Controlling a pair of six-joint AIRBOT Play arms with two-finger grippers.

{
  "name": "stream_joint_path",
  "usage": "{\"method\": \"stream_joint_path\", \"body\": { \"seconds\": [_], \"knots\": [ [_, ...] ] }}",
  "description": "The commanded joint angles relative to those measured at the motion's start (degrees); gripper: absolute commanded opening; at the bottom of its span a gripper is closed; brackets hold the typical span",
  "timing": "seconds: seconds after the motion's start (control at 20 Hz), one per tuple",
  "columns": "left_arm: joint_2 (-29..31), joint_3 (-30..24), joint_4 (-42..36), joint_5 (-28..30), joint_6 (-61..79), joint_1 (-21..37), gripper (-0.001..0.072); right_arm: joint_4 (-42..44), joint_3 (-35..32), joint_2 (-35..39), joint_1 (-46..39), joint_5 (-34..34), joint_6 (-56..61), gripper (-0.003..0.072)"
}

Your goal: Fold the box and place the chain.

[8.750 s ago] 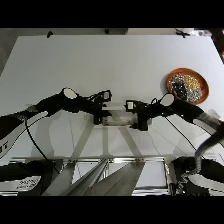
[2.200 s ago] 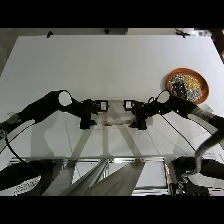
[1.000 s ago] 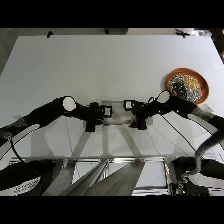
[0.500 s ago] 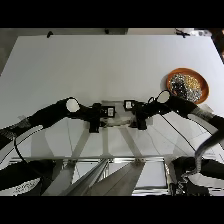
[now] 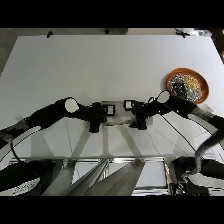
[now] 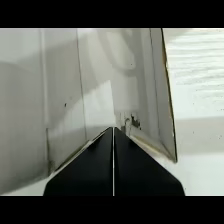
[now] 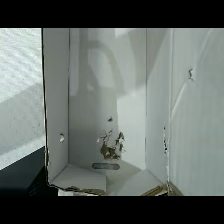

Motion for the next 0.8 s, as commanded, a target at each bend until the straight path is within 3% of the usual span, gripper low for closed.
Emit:
{"method": "stream_joint_path", "body": {
  "seconds": [0.0,0.4,0.55,0.75],
  "knots": [
    [5.40,-0.07,7.82,-2.54,-14.29,2.58,0.0002,-0.02,0.00,0.04,0.04,0.00,-0.04,0.0295],
    [23.82,-6.49,13.42,-7.45,-54.40,14.14,0.0002,-0.02,0.00,0.04,0.04,0.02,-0.04,0.0295],
    [24.61,-10.01,13.20,-10.01,-63.87,18.25,0.0001,0.00,0.00,0.04,0.04,0.02,-0.04,0.0295],
    [21.90,-12.35,10.69,-10.95,-64.92,20.46,0.0001,-0.02,0.00,0.04,0.04,0.00,-0.04,0.0295]
  ]
}}
